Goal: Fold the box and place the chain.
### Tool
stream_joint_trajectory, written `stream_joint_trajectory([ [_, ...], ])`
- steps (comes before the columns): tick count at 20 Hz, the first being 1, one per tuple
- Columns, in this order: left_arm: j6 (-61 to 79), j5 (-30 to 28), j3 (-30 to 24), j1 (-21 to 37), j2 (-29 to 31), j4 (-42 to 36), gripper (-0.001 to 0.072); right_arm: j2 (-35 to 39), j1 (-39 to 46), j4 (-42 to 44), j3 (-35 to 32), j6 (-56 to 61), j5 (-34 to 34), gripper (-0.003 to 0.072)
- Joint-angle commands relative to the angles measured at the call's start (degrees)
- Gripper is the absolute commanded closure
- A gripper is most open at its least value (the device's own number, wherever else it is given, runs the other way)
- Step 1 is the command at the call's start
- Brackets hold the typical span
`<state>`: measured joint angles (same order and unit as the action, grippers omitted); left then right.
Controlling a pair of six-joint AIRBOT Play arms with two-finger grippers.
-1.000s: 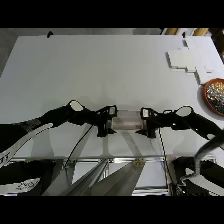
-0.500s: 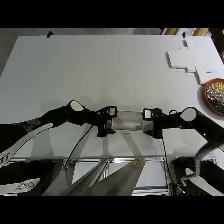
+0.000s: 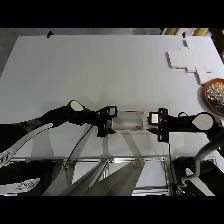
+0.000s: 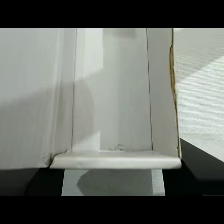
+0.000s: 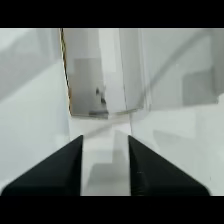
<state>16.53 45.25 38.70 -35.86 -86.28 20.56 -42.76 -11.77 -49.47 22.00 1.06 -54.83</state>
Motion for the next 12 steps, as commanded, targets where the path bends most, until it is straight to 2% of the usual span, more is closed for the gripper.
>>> stream_joint_trajectory([
  [1, 0.0, 0.0, 0.0, 0.0, 0.0, 0.0, 0.0504, 0.7, 0.0, 14.3, 0.0, 0.0, 1.3, 0.0642],
  [3, 0.0, 0.0, 0.0, 0.0, 0.0, 0.0, 0.0504, -1.9, 0.0, 20.5, 0.0, 0.0, 5.0, 0.0668],
  [8, 0.0, 0.0, 0.0, 0.0, 0.0, 0.0, 0.0504, -14.6, 0.0, 36.6, 0.0, 0.0, 23.5, 0.0668],
  [9, 0.0, 0.0, 0.0, 0.0, 0.0, 0.0, 0.0504, -17.4, 0.0, 39.1, 0.0, 0.0, 24.8, 0.0668],
  [12, 0.0, 0.0, 0.0, 0.0, 0.0, 0.0, 0.0504, -22.4, 0.0, 39.2, 0.0, 0.0, 23.5, 0.0668],
])
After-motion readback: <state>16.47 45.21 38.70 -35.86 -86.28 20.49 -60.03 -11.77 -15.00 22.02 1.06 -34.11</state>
